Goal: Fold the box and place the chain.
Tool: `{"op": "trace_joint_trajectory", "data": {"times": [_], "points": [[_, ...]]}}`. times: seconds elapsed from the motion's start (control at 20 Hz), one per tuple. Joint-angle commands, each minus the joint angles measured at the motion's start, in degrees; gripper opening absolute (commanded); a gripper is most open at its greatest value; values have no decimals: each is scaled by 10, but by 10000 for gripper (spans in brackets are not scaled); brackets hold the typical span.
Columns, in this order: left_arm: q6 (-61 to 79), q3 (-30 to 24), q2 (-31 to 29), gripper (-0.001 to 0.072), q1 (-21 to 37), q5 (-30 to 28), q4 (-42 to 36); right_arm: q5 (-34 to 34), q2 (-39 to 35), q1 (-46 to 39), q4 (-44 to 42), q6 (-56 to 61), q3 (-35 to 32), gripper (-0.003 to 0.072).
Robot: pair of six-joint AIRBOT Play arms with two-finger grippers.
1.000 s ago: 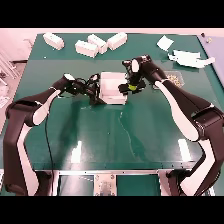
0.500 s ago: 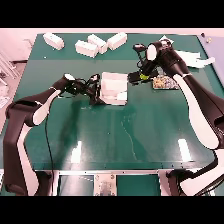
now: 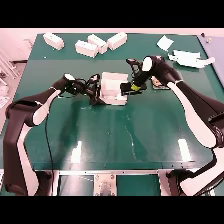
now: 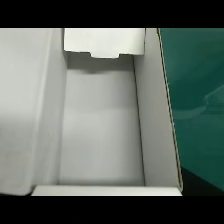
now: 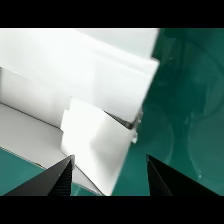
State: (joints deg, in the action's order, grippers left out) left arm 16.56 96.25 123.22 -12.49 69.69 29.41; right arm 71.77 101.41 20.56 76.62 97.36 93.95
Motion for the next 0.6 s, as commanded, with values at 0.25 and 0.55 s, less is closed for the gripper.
{"op": "trace_joint_trajectory", "data": {"times": [0.25,0.55], "points": [[0,0,0,592,0,0,-1,-28,37,5,-25,18,-11,515],[0,0,0,592,0,0,-3,-26,55,23,18,31,14,441]]}}
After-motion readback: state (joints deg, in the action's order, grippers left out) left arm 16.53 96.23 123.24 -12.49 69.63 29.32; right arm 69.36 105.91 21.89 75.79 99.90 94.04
